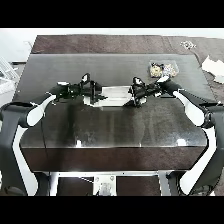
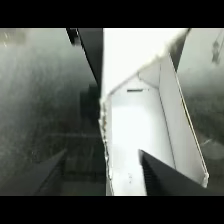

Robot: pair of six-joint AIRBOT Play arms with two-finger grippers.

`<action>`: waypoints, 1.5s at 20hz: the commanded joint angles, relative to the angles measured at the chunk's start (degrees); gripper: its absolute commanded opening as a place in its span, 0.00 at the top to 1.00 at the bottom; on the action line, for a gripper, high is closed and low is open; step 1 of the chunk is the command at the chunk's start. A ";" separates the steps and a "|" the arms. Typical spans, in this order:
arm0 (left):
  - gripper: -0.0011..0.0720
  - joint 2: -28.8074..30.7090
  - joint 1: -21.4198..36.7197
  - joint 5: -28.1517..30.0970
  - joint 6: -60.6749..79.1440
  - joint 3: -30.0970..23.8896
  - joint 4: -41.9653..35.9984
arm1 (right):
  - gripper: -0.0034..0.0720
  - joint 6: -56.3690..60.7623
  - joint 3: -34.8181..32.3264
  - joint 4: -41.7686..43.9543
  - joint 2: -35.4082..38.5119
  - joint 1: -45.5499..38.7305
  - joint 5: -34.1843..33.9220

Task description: Fold the box and place the chain.

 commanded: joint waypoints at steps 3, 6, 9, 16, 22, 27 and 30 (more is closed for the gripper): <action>0.07 0.04 2.80 -12.94 0.20 0.02 -9.64 | 0.19 0.07 0.00 -0.02 -0.02 0.00 0.07; 0.08 0.09 6.14 -21.14 0.20 0.02 -14.64 | 0.19 0.07 0.00 -0.02 -0.02 0.00 0.07; 0.57 0.20 9.49 -33.24 3.43 0.02 -20.81 | 0.19 0.07 0.00 -0.02 -0.02 0.00 0.07; 0.96 15.28 9.86 -25.03 -1.57 -0.15 -11.43 | 0.19 0.07 0.00 0.00 0.00 0.00 0.04; 0.96 24.37 8.41 -3.26 -20.15 -0.28 2.67 | 0.19 0.07 0.00 -0.02 0.00 0.00 0.04; 0.96 29.14 1.27 4.28 -33.46 -0.48 21.59 | 0.19 0.07 0.00 -0.02 0.00 0.00 0.04; 0.97 31.80 -3.06 9.77 -36.06 -4.94 25.77 | 0.19 0.07 0.00 -0.02 0.00 0.00 0.04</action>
